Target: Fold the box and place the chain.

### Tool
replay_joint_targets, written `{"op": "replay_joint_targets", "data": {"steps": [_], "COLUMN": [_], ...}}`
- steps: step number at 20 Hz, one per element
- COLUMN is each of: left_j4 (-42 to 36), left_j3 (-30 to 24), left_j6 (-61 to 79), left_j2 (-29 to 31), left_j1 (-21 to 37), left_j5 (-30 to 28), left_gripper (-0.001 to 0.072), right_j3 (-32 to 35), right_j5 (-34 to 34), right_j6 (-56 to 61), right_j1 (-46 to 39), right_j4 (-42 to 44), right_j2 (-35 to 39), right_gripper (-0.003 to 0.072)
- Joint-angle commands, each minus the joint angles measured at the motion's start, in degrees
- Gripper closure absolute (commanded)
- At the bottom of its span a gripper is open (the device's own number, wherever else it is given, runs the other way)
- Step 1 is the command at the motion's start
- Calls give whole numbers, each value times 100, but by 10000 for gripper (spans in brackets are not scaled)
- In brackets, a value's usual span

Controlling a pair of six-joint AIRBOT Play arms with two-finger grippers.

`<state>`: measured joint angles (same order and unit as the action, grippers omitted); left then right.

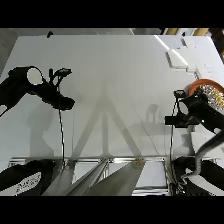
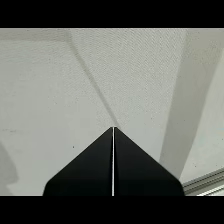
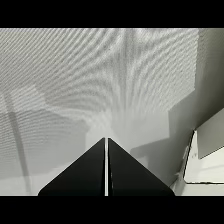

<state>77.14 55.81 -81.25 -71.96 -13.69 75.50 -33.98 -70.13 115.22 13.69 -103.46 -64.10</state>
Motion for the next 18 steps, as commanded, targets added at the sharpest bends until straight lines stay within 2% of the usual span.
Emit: {"op": "replay_joint_targets", "data": {"steps": [1,3,6,7,9,13,17,18], "left_j4": [0,0,0,0,0,0,0,0], "left_j3": [-2,-2,-2,-2,-2,-2,-2,-2], "left_j6": [2,2,2,2,2,2,2,2], "left_j2": [2,2,2,2,2,2,2,2], "left_j1": [4,4,4,4,4,4,4,4], "left_j5": [-2,-2,-2,-4,-2,-2,-2,-2], "left_gripper": [698,698,698,698,698,698,698,698], "right_j3": [-2,-37,-295,-444,-682,-721,-721,-721], "right_j5": [409,415,-568,-754,-640,-236,72,214], "right_j6": [-33,-535,-772,-970,-1399,-2850,-2979,-2981], "right_j1": [-2,-2,-289,-599,-1366,-2905,-4319,-4640], "right_j4": [-146,-649,-2634,-2900,-2846,-2839,-2721,-2627], "right_j2": [-2,-2,0,13,70,87,87,87], "right_gripper": [666,666,671,671,671,668,666,533]}}
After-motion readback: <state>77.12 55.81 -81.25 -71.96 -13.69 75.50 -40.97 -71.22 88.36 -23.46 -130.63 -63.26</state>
